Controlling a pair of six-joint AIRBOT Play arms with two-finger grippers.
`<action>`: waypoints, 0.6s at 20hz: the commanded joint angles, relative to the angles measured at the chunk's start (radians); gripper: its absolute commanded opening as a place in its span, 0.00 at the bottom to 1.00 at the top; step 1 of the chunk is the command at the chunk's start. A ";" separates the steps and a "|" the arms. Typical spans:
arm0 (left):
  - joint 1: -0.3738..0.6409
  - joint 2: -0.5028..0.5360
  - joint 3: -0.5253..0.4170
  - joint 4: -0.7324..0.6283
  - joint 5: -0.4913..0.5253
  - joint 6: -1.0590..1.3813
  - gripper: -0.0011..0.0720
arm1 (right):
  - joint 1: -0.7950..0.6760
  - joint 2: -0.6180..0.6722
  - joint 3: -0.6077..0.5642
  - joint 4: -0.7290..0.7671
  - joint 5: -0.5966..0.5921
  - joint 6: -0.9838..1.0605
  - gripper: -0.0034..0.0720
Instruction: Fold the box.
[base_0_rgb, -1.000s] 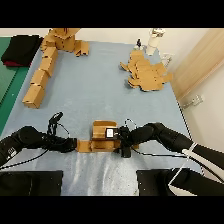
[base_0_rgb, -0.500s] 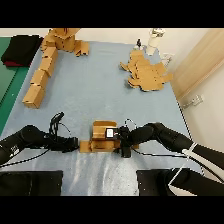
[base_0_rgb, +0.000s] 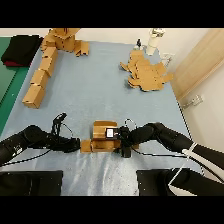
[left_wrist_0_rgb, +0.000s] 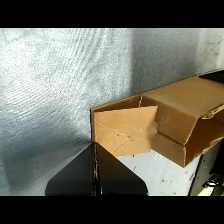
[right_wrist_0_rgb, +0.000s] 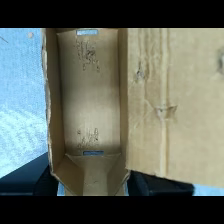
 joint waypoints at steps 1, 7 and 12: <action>-0.001 0.020 0.001 0.071 -0.021 -0.061 0.03 | 0.000 0.000 0.000 0.001 0.000 0.000 0.73; -0.001 0.043 0.000 0.177 -0.019 -0.147 0.03 | 0.000 0.000 0.000 0.001 0.001 0.000 0.73; -0.003 0.042 0.001 0.123 -0.010 -0.117 0.03 | 0.000 0.000 0.000 0.001 0.000 0.000 0.73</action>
